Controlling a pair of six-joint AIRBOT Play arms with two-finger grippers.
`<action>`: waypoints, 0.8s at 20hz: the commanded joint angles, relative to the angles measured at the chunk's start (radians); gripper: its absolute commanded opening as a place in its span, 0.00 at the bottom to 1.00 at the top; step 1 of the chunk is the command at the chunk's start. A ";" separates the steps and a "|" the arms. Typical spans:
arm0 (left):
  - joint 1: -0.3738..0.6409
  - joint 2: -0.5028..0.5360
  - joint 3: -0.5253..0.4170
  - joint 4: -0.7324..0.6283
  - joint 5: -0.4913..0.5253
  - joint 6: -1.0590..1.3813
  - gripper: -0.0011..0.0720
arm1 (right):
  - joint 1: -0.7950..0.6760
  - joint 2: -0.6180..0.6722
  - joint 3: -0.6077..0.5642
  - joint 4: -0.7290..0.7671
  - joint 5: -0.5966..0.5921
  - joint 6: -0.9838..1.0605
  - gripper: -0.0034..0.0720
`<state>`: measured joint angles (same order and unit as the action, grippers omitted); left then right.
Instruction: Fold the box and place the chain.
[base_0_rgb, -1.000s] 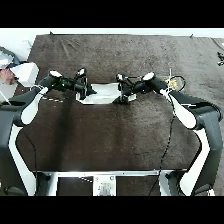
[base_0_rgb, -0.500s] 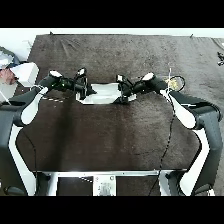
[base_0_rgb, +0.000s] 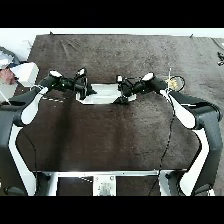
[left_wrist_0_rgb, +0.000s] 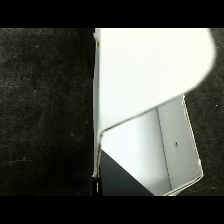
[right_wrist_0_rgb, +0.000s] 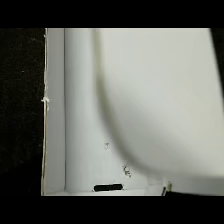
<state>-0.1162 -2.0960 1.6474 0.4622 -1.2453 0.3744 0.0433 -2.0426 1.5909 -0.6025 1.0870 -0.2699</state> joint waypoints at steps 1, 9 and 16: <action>0.001 -0.001 0.000 0.000 0.000 0.000 0.03 | -0.001 -0.001 0.000 -0.006 -0.015 0.000 0.76; 0.001 -0.001 0.000 0.000 0.000 0.000 0.03 | -0.001 -0.001 0.000 0.005 -0.029 0.000 0.76; 0.001 -0.001 0.000 0.000 0.001 0.000 0.03 | -0.001 -0.001 0.000 0.005 -0.029 0.000 0.76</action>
